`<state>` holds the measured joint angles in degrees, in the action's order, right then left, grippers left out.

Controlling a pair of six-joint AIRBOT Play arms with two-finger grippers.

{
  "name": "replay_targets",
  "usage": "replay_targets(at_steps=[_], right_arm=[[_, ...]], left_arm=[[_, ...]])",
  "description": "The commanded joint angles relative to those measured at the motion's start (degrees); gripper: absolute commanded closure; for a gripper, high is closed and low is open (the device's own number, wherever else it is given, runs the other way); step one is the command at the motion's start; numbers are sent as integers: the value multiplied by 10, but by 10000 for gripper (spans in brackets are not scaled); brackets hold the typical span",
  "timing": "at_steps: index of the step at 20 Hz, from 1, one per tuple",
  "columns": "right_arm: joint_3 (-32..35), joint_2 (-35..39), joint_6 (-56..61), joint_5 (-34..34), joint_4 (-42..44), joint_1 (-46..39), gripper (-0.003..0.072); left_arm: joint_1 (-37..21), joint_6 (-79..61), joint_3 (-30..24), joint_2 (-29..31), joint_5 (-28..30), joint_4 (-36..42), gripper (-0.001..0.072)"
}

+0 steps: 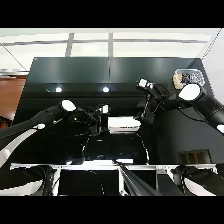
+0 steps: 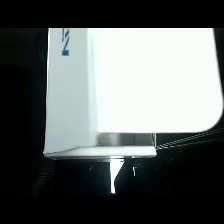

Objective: Fold the box and place the chain.

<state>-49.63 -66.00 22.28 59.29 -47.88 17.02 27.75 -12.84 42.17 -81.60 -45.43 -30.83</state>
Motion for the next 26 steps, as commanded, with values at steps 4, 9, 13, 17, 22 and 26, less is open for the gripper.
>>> replay_targets(at_steps=[4, 9, 13, 17, 22, 26], right_arm=[[40, 0, -62, -2, -2, 42, -8], [40, 0, -73, -5, -2, 42, 183], [40, 0, -71, -2, 2, 42, 467], [40, 0, -70, -2, 1, 42, 467], [40, 0, -68, 6, 0, 42, 465], [41, 0, -66, 9, -4, 42, 416]], left_arm=[[0, 0, 0, 0, 0, 0, 378], [1, 0, 0, 0, 0, 0, 378], [1, 0, 0, 0, 0, 0, 378], [1, 0, 0, 0, 0, 0, 378], [1, 0, 0, 0, 0, 0, 378], [1, 0, 0, 0, 0, 0, 378]])
